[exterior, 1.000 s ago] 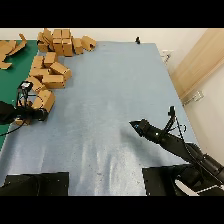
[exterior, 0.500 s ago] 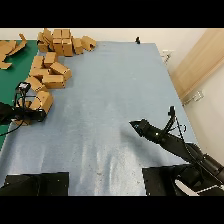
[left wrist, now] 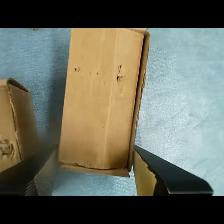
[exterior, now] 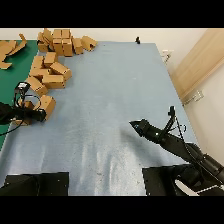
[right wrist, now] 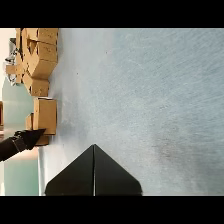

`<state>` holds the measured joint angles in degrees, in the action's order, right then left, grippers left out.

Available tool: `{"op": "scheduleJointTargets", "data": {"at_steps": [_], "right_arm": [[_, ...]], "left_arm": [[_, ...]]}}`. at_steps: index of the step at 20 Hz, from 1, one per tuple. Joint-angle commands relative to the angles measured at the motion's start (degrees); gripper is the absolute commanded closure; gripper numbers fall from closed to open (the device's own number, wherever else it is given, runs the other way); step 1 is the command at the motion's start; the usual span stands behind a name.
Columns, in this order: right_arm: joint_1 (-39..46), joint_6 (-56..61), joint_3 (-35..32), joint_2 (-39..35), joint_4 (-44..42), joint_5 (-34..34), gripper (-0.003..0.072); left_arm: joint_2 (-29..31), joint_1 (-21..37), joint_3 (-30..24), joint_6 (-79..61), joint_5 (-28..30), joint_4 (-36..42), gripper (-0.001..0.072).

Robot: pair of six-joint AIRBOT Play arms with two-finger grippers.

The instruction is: Fold the box.

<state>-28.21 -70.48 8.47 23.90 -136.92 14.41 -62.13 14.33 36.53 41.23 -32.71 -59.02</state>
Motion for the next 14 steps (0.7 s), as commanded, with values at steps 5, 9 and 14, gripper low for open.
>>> {"op": "scheduleJointTargets", "data": {"at_steps": [5,9,14], "right_arm": [[0.02,0.02,0.04,-0.04,0.0,-0.02,0.0682],[0.02,0.02,0.04,-0.04,0.0,-0.02,0.0681],[0.02,-0.04,0.22,-0.04,0.83,0.15,0.0681]], "left_arm": [[0.55,0.81,4.26,1.92,-4.9,-0.63,0.0014],[0.59,1.49,8.17,1.92,-9.7,-1.68,0.0014],[1.16,1.36,14.19,5.75,-15.04,1.99,0.0015]]}}
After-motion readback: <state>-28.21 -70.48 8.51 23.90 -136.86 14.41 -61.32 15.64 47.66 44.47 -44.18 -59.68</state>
